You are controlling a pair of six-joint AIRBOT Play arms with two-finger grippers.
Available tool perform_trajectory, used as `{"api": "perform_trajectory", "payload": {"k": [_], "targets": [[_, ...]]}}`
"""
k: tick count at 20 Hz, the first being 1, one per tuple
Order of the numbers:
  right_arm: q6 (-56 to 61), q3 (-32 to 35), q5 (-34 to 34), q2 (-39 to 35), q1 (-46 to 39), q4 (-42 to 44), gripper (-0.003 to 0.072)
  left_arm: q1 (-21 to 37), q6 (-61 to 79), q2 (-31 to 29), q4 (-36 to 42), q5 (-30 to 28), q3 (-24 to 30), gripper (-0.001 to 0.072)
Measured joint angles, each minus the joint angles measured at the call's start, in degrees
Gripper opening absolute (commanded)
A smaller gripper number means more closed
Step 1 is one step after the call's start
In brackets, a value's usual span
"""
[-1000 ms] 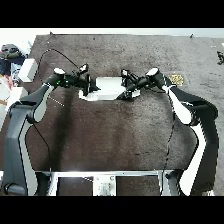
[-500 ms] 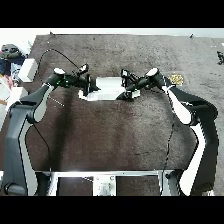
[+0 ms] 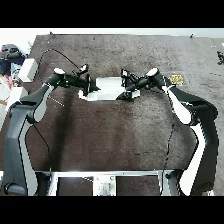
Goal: Fold the box and place the chain.
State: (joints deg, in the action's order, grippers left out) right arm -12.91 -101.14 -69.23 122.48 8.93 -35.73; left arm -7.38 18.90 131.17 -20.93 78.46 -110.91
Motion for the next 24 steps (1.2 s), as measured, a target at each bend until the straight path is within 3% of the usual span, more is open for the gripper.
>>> {"api": "perform_trajectory", "payload": {"k": [15, 18, 24], "targets": [[-1.11, -0.07, -0.24, 1.07, -0.02, 0.15, 0.0559, 0.0, 0.0, 0.0, 0.02, -0.07, 0.0, 0.0013], [-1.11, -0.07, -0.26, 1.31, -0.11, 0.24, 0.0465, 0.0, 0.0, 0.0, 0.04, -0.04, 0.0, 0.0013], [-1.14, -0.07, 0.39, 1.44, -0.61, 0.26, 0.0467, 0.0, 0.0, 0.0, 0.02, -0.07, 0.0, 0.0013]]}}
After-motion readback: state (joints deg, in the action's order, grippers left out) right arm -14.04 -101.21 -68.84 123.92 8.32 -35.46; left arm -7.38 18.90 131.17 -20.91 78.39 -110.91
